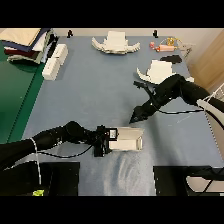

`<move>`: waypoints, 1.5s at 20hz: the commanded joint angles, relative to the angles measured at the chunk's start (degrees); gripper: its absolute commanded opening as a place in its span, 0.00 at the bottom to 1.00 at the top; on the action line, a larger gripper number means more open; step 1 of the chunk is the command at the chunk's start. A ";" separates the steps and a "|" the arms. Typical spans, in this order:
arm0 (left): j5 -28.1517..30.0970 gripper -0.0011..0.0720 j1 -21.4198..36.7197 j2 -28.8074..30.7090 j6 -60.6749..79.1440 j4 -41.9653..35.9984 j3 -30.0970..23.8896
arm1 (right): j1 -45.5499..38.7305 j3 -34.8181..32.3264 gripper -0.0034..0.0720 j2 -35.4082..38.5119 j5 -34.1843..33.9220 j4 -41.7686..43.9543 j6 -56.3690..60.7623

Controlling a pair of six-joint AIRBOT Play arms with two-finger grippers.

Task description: Fold the box.

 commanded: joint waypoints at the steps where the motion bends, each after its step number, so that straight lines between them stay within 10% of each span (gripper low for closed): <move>1: 0.00 0.74 0.00 0.04 0.00 0.00 0.00 | 7.43 -2.38 0.05 3.34 4.85 -5.09 -5.35; 12: 0.00 0.74 0.00 0.04 0.00 0.02 0.00 | 26.71 -25.83 0.10 31.54 35.34 -14.23 -13.97; 14: 0.00 0.74 0.00 0.04 0.00 0.02 0.00 | 27.85 -26.77 0.54 32.98 37.03 -17.18 -14.05; 17: 0.00 0.74 0.00 0.04 0.00 0.00 0.00 | 28.33 -26.75 0.75 32.24 36.24 -20.57 -17.55; 30: 0.00 0.74 0.00 0.04 0.00 0.00 0.00 | 36.30 -26.71 0.74 31.43 39.76 -23.04 -24.44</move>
